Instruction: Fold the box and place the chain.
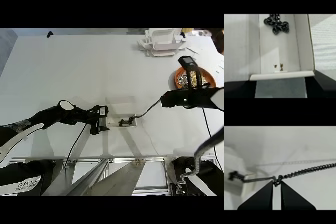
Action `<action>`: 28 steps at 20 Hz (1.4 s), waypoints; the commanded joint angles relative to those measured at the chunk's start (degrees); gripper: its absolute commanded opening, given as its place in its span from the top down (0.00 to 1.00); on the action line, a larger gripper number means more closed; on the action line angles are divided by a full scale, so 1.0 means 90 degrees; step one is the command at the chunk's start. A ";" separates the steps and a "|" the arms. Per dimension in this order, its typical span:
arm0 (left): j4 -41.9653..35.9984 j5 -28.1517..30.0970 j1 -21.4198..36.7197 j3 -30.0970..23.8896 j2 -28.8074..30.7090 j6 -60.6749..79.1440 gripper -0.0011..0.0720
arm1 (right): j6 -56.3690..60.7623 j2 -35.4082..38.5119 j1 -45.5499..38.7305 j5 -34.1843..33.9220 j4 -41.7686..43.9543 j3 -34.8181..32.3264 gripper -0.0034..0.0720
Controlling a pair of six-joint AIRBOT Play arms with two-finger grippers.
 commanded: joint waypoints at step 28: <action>0.0000 0.0002 0.0000 0.0000 0.0005 0.0002 0.61 | -0.1115 -0.2144 0.2518 -0.1562 0.1848 -0.0389 0.55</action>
